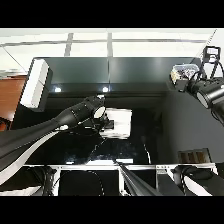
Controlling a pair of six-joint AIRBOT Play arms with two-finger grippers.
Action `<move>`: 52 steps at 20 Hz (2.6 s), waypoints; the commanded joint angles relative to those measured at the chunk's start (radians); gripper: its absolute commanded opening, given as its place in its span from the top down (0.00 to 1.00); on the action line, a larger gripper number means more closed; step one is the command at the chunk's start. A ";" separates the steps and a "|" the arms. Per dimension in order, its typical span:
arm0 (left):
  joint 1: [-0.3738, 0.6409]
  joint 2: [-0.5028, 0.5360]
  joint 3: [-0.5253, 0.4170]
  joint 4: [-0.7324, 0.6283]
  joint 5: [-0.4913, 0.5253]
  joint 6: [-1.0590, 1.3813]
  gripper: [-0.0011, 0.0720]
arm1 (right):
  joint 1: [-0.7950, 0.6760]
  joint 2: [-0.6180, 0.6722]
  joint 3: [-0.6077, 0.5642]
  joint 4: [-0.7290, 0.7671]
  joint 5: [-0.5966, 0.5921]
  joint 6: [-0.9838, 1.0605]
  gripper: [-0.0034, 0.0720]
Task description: Fold the box and place the chain.
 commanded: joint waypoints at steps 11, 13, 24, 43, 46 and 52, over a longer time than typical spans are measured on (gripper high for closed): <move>-0.001 0.000 0.000 -0.002 -0.005 -0.001 0.95 | -0.277 -0.571 0.517 0.093 -0.158 -0.030 0.03; -0.001 0.000 0.000 -0.002 -0.005 -0.001 0.95 | -0.291 -0.685 0.686 0.163 -0.027 -0.196 0.03; -0.001 0.000 0.000 -0.002 -0.005 -0.001 0.95 | -0.456 -1.051 1.155 0.465 0.327 -0.237 0.03; 0.000 0.000 0.000 -0.002 -0.005 -0.001 0.95 | -0.450 -1.017 1.157 0.447 0.337 -0.347 0.93; 0.000 0.000 0.000 -0.002 -0.005 -0.001 0.95 | -0.450 -0.902 1.157 0.426 0.337 -0.442 0.93; 0.000 0.000 0.000 -0.002 -0.001 -0.001 0.95 | -0.402 -0.603 1.149 0.511 0.439 -0.670 0.93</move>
